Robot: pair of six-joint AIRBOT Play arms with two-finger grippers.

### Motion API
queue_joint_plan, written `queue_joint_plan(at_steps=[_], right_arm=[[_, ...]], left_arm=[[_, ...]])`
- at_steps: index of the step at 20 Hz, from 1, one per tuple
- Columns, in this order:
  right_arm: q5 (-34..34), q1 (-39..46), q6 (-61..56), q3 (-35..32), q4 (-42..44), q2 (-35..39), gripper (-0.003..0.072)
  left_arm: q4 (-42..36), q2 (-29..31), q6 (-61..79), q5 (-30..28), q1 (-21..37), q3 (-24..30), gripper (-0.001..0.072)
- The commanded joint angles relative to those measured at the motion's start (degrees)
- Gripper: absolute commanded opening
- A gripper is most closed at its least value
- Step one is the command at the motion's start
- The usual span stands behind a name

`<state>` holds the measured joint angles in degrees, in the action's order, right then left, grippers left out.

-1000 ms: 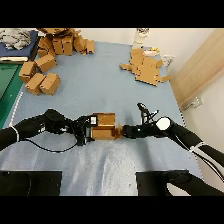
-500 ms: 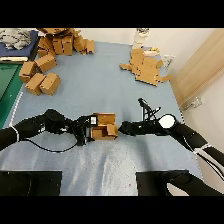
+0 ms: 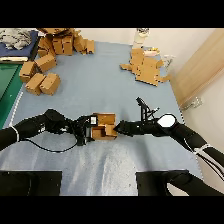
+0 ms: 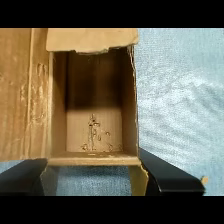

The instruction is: Fold the box.

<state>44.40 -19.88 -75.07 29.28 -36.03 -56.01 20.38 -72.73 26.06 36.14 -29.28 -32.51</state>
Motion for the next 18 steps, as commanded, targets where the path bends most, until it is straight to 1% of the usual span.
queue_joint_plan(at_steps=[1,2,6,7,10,15,18], right_arm=[[-1.05,-2.43,0.52,0.09,-4.11,-0.92,0.0344],[-0.96,-3.15,-0.63,0.46,-7.72,-1.33,0.0343],[2.67,-7.45,-18.88,6.29,-30.56,-1.86,0.0342],[3.63,-9.38,-21.84,7.96,-34.34,-1.9,0.0342],[3.39,-14.56,-27.12,11.13,-38.32,-3.04,0.0342],[5.31,-18.88,-34.07,15.41,-42.27,-10.08,0.0342],[9.07,-20.06,-36.5,19.12,-43.01,-14.27,0.0342]], left_arm=[[0.0,-0.02,0.02,-0.02,-0.04,-0.04,0.0477],[0.0,-0.02,0.02,-0.02,-0.04,-0.04,0.0477],[0.0,-0.02,0.02,-0.02,-0.04,-0.04,0.0477],[0.0,-0.02,0.02,-0.02,-0.04,-0.04,0.0477],[0.0,-0.02,0.02,-0.02,-0.04,-0.04,0.0477],[0.0,-0.02,0.02,-0.02,-0.02,-0.04,0.0477],[0.0,-0.02,0.02,-0.02,-0.02,-0.04,0.0477]])
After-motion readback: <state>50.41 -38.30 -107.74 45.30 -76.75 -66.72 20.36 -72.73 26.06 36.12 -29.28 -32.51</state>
